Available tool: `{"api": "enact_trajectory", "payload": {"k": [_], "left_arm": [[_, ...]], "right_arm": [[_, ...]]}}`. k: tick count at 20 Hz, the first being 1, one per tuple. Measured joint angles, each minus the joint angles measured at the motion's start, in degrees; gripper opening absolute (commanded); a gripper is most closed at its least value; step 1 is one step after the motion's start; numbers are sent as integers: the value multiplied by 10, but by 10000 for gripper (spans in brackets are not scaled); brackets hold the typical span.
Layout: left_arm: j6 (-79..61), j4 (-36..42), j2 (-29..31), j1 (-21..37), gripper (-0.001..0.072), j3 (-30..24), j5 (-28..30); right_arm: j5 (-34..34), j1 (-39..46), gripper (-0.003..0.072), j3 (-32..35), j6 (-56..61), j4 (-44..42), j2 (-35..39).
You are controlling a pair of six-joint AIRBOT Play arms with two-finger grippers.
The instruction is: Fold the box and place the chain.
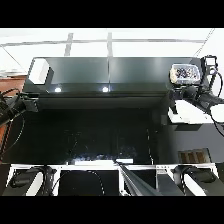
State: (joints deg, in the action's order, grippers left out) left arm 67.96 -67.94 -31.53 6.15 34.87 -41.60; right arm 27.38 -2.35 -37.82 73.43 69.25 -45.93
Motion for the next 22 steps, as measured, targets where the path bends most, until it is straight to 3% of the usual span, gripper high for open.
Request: {"api": "enact_trajectory", "payload": {"k": [22], "left_arm": [[0, 0, 0, 0, 29, 0, 0]], "right_arm": [[-10, 0, 15, 0, 0, 0, 0]]}}
